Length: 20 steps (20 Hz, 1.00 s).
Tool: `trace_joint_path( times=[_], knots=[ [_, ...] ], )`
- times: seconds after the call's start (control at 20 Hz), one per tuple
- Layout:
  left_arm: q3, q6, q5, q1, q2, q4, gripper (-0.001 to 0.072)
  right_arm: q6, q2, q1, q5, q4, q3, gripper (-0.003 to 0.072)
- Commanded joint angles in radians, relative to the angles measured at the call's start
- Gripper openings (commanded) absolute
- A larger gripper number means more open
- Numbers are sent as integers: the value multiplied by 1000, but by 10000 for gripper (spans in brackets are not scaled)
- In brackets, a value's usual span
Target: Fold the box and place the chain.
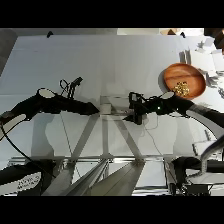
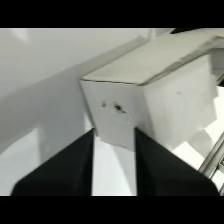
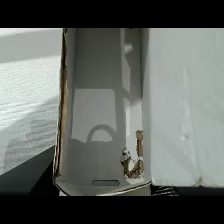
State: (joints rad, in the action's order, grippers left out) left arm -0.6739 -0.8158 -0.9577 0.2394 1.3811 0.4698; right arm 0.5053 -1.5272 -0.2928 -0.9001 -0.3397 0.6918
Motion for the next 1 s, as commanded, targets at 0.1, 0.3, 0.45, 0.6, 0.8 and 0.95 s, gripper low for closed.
trace_joint_path(
  times=[0.1,0.3,0.45,0.6,0.8,0.95],
  knots=[
    [0,-131,97,2,-67,136,247,0,0,-1,-1,0,1,463],
    [0,-134,107,6,-117,105,300,0,0,-1,-1,0,1,463],
    [0,-127,116,38,-117,85,404,0,0,-1,-1,0,1,463],
    [0,-127,120,84,-108,85,564,0,0,-1,-1,0,1,463],
    [0,-129,141,131,-74,58,561,0,0,-1,-1,0,1,463],
    [0,-127,193,158,-66,34,554,0,0,-1,-1,0,1,463]
  ],
)
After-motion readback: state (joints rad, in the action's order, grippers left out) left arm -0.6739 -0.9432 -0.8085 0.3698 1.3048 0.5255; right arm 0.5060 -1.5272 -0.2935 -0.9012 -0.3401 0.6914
